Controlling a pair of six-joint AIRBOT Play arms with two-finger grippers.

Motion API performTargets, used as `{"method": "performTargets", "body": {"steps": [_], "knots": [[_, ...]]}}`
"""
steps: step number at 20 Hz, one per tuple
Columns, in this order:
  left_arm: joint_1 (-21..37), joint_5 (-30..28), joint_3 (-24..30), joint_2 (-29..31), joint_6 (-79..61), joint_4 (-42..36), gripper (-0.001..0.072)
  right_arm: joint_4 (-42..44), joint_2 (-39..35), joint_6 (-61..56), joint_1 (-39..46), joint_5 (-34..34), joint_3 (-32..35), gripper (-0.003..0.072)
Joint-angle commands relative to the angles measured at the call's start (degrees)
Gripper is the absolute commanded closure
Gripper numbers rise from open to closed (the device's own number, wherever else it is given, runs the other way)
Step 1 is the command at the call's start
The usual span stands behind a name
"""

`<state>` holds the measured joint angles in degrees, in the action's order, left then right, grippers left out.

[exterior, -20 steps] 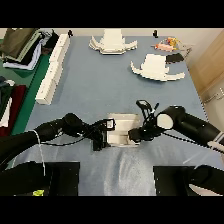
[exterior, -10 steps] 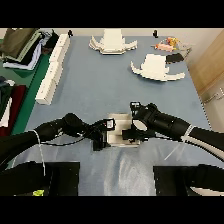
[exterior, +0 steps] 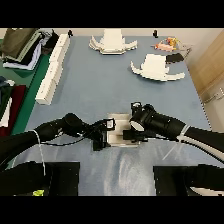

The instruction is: Fold the box.

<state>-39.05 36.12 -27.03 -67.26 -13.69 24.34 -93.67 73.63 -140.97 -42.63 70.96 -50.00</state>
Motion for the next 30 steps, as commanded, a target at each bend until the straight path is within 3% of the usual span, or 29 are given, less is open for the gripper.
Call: {"method": "performTargets", "body": {"steps": [1,6,8,11,12,14,19,24,25,27,28,30], "knots": [[0.0,0.0,0.0,0.0,0.1,0.0,0.0229,0.9,-0.4,0.0,0.0,0.3,-0.2,0.0332],[0.0,0.0,0.0,0.0,0.0,0.0,0.0230,0.9,-0.8,0.0,0.0,0.2,-0.2,0.0358],[0.0,0.0,0.0,0.0,0.1,0.0,0.0230,0.9,-0.8,0.0,0.0,0.3,-0.2,0.0664],[0.0,0.0,0.0,0.0,0.0,0.0,0.0230,1.1,-0.8,0.1,0.0,0.7,-0.2,0.0682],[0.0,0.0,0.0,0.0,0.1,0.0,0.0229,1.1,-0.8,0.5,0.0,0.7,-0.2,0.0655],[0.0,0.0,0.0,0.0,0.0,0.0,0.0230,1.1,-0.8,1.6,0.0,0.7,-0.2,0.0297],[0.0,0.0,0.0,0.0,0.0,0.0,0.0230,1.5,-2.9,1.6,0.0,1.3,-0.2,0.0275],[0.0,0.0,0.0,0.0,0.1,0.0,0.0229,0.3,-12.9,2.2,1.3,6.1,-1.9,0.0276],[0.0,0.0,0.0,0.0,0.0,0.0,0.0230,0.1,-15.3,2.9,1.4,6.7,-2.8,0.0293],[0.0,0.0,0.0,0.0,0.0,0.0,0.0230,0.1,-20.1,6.0,2.9,6.8,-4.5,0.0632],[0.0,0.0,0.0,0.0,0.0,0.0,0.0230,-1.0,-21.8,7.7,4.5,6.8,-4.7,0.0675],[0.0,0.0,0.0,0.0,0.0,0.0,0.0230,-1.5,-22.6,13.1,10.3,8.3,-4.6,0.0681]]}}
